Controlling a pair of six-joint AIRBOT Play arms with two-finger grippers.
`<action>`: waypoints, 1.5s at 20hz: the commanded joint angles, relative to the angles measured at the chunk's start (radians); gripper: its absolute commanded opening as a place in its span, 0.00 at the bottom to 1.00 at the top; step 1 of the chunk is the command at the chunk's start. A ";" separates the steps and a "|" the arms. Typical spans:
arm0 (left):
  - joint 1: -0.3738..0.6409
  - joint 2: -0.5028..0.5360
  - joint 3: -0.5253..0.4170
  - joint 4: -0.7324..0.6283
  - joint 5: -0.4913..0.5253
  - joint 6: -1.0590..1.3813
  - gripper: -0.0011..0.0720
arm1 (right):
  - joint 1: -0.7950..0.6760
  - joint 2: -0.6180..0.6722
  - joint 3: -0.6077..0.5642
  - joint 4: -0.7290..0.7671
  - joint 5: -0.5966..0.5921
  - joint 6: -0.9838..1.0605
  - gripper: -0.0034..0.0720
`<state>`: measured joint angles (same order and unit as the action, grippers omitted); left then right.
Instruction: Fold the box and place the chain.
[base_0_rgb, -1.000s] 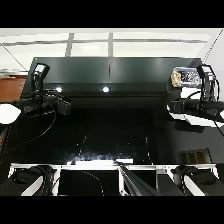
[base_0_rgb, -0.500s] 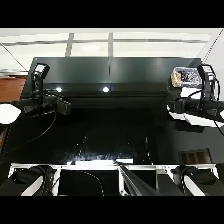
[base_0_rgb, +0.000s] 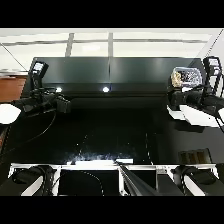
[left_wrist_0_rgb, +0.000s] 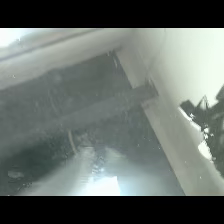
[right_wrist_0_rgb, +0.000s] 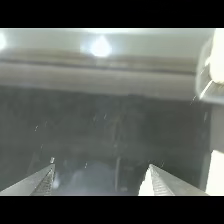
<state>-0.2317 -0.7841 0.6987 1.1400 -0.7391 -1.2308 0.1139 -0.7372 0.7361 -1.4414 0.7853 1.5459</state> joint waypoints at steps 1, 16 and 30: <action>0.001 -0.001 0.000 0.002 0.044 -0.004 0.99 | -0.056 -0.066 -0.002 -0.145 -0.053 0.164 0.97; 0.000 -0.002 0.000 0.000 0.043 -0.008 0.98 | -1.188 -0.521 0.227 0.211 0.161 -0.199 0.97; 0.001 -0.003 0.000 -0.034 0.012 -0.008 0.98 | -1.185 -1.041 0.639 0.517 0.735 -0.594 0.97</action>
<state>-0.2317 -0.7860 0.6987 1.1137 -0.7238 -1.2400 -1.0973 -1.7168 1.3525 -0.9558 1.4288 1.0317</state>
